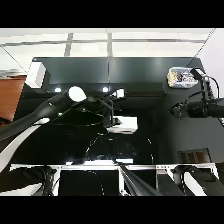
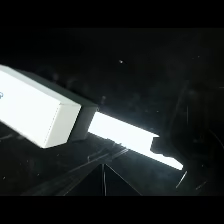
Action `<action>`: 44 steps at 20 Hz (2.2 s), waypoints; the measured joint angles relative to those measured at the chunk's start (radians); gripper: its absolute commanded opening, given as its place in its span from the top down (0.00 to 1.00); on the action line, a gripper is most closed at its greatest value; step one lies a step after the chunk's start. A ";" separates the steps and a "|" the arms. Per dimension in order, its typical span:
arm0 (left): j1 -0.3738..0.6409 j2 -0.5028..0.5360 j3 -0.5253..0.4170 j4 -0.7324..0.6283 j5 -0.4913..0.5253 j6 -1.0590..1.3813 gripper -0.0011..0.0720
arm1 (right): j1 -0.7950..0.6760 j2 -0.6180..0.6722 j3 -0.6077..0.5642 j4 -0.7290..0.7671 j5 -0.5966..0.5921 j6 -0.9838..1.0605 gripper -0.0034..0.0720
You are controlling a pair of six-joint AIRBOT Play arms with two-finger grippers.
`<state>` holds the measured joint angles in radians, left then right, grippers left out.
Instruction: Fold the box and place the chain.
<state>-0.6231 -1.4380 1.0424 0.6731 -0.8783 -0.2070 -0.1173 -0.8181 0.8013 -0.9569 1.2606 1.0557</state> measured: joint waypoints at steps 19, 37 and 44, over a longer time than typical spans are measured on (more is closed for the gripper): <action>-0.071 -0.133 0.080 0.144 -0.127 -0.106 0.02 | -0.007 0.004 0.000 -0.006 -0.035 0.002 0.93; 0.568 0.054 0.146 0.803 -0.428 -1.006 0.49 | -0.007 0.004 0.000 -0.034 -0.089 0.003 0.93; 1.079 0.062 0.117 0.726 -0.333 -1.007 0.48 | -0.007 0.004 0.000 -0.035 -0.119 0.003 0.93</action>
<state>0.4557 -1.3758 1.1599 1.3991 -1.2118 -1.2140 -0.1242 -0.8143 0.8013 -0.9920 1.1416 1.0592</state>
